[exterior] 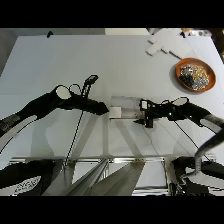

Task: Fold the box and place the chain.

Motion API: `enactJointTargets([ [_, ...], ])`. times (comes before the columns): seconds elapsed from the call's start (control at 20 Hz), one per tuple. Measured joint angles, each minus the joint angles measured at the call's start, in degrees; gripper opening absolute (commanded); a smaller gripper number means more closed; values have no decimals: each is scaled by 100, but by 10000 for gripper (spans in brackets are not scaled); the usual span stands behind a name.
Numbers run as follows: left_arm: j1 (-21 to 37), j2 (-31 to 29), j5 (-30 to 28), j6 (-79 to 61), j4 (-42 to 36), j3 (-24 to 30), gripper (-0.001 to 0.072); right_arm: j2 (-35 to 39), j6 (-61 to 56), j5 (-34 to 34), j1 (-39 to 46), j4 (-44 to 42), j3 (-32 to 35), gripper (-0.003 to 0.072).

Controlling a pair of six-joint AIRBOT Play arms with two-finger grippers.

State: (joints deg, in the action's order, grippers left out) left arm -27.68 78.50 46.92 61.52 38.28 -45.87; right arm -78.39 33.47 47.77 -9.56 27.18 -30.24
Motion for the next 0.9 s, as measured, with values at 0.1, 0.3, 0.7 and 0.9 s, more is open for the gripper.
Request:
enactJointTargets([
  [0.1, -42, -22, -9, -2, 2, -7, 294, 0, 0, 0, 0, 0, 0, 429],
  [0.3, -149, -42, -44, -2, 2, -7, 295, 0, 0, 0, 0, 0, 0, 429],
  [0.7, -201, -46, -57, 39, -11, -7, 296, 0, 2, 0, 0, -2, 0, 429],
  [0.9, -234, -46, -57, 109, -11, -7, 346, 0, 2, 0, 0, -2, 0, 429],
])
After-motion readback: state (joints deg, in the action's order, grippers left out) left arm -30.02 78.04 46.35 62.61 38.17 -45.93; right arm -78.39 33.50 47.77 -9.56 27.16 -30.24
